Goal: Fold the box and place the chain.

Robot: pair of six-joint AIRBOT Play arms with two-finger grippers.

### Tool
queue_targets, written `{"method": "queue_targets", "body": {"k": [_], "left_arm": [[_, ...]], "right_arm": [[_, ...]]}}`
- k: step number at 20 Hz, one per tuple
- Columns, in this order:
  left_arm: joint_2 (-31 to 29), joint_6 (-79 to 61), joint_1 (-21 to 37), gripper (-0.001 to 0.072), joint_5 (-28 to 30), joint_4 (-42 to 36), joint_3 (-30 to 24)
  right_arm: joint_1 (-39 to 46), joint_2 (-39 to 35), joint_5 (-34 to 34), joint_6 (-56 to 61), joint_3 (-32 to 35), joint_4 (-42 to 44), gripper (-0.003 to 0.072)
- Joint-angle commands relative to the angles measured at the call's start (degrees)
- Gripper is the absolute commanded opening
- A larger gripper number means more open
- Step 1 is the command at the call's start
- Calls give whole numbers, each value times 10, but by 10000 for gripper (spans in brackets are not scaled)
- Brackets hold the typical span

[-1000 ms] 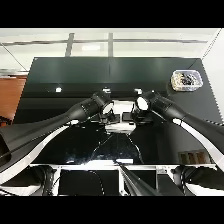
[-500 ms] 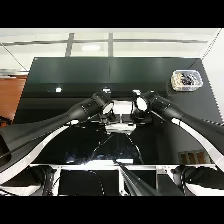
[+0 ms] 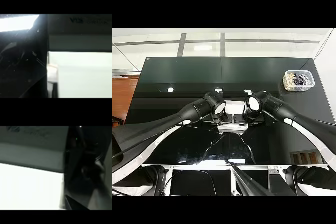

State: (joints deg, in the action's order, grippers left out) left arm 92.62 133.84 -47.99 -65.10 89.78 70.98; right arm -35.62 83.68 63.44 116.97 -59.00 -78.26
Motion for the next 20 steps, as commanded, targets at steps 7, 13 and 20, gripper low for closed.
{"method": "queue_targets", "body": {"k": [7,13,20], "left_arm": [[0,1,0,32,-1,0,0],[0,1,0,32,1,0,0],[0,1,0,32,2,0,0]], "right_arm": [[4,-196,34,-80,0,-80,383],[75,-322,34,-71,6,-386,382],[451,-212,-238,-44,69,-196,695]]}}
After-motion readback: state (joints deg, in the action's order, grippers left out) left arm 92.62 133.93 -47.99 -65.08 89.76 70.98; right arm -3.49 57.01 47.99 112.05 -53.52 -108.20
